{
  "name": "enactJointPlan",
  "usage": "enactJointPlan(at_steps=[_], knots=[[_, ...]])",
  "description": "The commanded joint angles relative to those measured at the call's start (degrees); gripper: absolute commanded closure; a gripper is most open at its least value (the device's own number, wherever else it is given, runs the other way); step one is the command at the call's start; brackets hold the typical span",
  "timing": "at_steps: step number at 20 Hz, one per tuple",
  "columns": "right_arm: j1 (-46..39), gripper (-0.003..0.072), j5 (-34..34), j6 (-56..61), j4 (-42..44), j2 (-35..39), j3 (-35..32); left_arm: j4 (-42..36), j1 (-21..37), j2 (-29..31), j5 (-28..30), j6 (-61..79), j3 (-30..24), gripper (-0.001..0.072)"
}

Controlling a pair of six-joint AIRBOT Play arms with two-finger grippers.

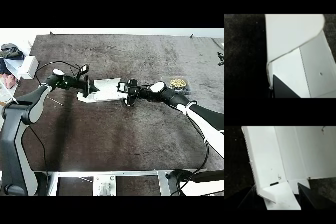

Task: Fold the box and place the chain.

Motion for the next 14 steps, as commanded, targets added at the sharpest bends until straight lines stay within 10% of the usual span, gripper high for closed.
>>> enactJointPlan(at_steps=[1,14], knots=[[-1.27,0.0100,1.97,0.04,-0.37,-0.76,1.99,0.00,0.00,0.00,-0.04,0.02,0.02,0.0699],[-4.09,0.0108,12.50,2.01,-0.44,-8.07,11.63,0.00,0.00,0.00,-0.07,0.00,0.00,0.0699]])
